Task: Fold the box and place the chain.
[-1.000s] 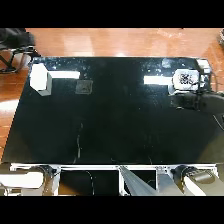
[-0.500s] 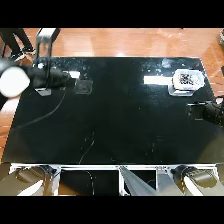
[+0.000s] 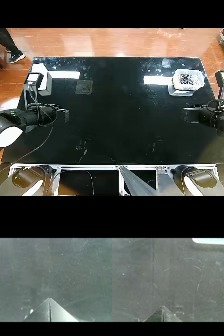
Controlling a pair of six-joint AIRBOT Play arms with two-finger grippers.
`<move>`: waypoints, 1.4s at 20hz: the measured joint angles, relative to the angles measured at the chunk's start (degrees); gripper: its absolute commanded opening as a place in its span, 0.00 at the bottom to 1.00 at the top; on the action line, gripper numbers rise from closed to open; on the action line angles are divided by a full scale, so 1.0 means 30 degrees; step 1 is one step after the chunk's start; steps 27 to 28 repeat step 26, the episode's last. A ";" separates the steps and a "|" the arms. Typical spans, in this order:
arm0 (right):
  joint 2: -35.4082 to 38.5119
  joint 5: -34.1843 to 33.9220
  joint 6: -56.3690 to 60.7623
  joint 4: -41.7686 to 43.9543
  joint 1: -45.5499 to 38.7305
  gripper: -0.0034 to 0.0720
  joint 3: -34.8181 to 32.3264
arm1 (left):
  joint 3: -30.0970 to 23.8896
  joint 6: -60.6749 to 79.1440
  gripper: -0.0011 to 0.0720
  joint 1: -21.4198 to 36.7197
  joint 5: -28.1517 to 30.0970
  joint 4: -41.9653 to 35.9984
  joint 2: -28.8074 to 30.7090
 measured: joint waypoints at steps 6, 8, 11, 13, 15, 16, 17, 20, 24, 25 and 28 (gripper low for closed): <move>0.0000 -0.0015 0.0000 0.0124 0.0000 0.07 -0.0036 | -0.0474 -0.0270 0.04 0.0000 0.0780 -0.0226 0.0335; 0.0000 -0.0022 0.0000 0.0124 0.0000 0.07 -0.0036 | -0.0510 -0.0284 0.04 0.0000 0.0838 -0.0262 0.0357; 0.0000 -0.0022 0.0000 0.0124 0.0000 0.07 -0.0036 | -0.0539 -0.0335 0.04 0.0000 0.0962 -0.0270 0.0372; 0.0000 -0.0029 0.0000 0.0124 0.0000 0.07 -0.0036 | -0.0546 -0.0335 0.04 0.0000 0.0998 -0.0270 0.0372; 0.0000 -0.0022 0.0000 0.0124 0.0000 0.07 -0.0036 | -0.0546 -0.0335 0.04 0.0000 0.1020 -0.0270 0.0372; 0.0000 -0.0029 0.0000 0.0131 0.0000 0.07 -0.0036 | -0.0539 -0.0335 0.04 0.0000 0.1035 -0.0270 0.0372; 0.0000 -0.0029 0.0000 0.0124 0.0000 0.07 -0.0036 | -0.0546 -0.0335 0.04 0.0000 0.1049 -0.0270 0.0372; 0.0000 -0.0029 0.0000 0.0124 0.0000 0.06 -0.0036 | -0.0546 -0.0335 0.04 0.0000 0.1107 -0.0270 0.0350; 0.0000 -0.0029 0.0000 0.0131 0.0000 0.07 -0.0036 | -0.0546 -0.0335 0.04 0.0007 0.1100 -0.0270 0.0306; 0.0000 -0.0029 0.0000 0.0131 0.0000 0.07 -0.0036 | -0.0546 -0.0335 0.04 0.0000 0.1100 -0.0270 0.0299; 0.0000 -0.0036 0.0000 0.0131 0.0000 0.06 -0.0036 | -0.0546 -0.0335 0.04 0.0000 0.1100 -0.0270 0.0299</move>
